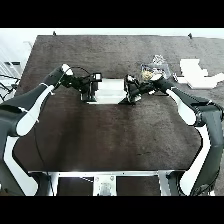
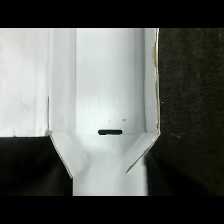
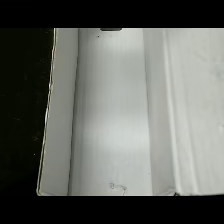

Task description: Fold the box and place the chain.

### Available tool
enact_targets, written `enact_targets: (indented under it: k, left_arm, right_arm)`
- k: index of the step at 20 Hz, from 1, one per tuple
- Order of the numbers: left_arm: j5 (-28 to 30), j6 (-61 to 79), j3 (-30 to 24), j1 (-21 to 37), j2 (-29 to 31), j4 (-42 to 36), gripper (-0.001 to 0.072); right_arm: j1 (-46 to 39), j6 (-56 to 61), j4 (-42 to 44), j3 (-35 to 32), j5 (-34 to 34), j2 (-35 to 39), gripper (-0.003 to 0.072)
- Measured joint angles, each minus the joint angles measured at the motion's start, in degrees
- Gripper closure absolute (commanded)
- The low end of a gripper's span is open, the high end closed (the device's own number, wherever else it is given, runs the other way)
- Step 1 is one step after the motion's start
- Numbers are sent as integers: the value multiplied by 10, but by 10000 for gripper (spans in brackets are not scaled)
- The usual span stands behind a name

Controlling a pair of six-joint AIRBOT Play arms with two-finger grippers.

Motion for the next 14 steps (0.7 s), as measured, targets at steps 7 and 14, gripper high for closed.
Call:
enact_targets:
  k: [7, 14]
  left_arm:
    - [12, 0, 0, -1, -1, -8, 570]
    - [7, 13, 0, -14, -8, -32, 570]
  right_arm:
    - [0, 0, 0, 0, 0, 0, 93]
    - [0, 0, 0, 0, 0, 0, 93]
